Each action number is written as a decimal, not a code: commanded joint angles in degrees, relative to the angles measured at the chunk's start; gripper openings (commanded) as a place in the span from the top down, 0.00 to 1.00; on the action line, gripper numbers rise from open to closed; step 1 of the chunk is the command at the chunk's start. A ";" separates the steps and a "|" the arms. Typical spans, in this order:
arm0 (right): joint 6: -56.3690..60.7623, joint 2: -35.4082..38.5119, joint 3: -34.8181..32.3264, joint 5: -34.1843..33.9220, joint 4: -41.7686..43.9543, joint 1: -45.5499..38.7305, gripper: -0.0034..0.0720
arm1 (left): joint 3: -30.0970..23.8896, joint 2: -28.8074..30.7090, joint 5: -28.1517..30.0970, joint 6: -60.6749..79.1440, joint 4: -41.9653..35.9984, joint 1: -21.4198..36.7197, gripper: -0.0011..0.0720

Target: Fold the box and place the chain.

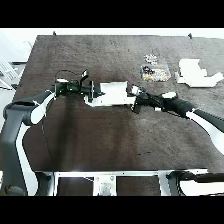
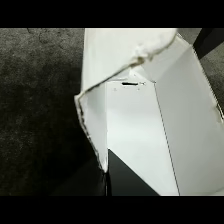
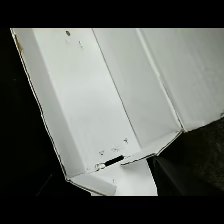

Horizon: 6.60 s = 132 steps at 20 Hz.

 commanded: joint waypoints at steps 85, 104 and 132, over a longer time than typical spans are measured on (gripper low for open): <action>3.85 -31.15 38.07 35.91 -10.51 -4.90 0.11 | 0.04 0.04 2.71 -0.39 -1.66 -0.04 0.96; 6.71 -33.75 39.52 39.12 -8.41 -5.75 0.11 | 0.04 0.02 3.17 -0.37 -1.66 -0.04 0.96; 6.03 -34.25 39.56 39.08 -7.56 -5.84 0.19 | 0.07 0.04 3.17 -0.37 -1.68 -0.04 0.96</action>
